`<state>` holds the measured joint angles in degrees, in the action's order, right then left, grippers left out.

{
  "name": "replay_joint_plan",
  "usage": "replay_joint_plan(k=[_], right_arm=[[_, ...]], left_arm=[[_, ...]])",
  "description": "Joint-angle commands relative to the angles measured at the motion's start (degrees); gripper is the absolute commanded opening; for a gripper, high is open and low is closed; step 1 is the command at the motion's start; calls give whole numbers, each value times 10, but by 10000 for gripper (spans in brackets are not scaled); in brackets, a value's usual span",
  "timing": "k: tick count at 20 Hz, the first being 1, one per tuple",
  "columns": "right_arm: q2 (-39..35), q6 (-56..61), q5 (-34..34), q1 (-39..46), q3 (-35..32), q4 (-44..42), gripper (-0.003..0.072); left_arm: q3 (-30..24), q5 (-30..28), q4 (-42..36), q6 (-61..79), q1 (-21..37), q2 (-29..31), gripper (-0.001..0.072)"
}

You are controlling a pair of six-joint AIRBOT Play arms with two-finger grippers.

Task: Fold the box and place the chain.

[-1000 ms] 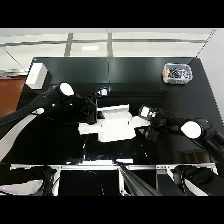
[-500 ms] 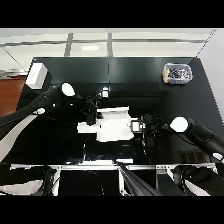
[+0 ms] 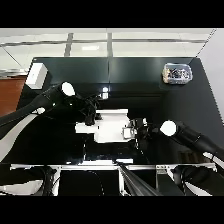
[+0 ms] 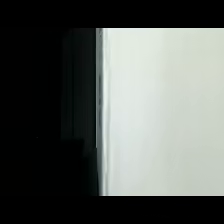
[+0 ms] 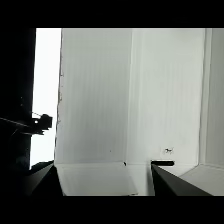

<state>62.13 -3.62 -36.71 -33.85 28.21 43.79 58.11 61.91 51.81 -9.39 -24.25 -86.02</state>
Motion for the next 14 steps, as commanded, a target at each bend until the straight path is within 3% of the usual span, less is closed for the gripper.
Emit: replay_joint_plan(k=[1,14], right_arm=[[17,-1,42,-15,0,-17,701],[-15,17,92,51,25,-74,701]], left_arm=[[0,1,2,-1,0,0,26],[0,-4,-19,-1,-4,-2,25]])
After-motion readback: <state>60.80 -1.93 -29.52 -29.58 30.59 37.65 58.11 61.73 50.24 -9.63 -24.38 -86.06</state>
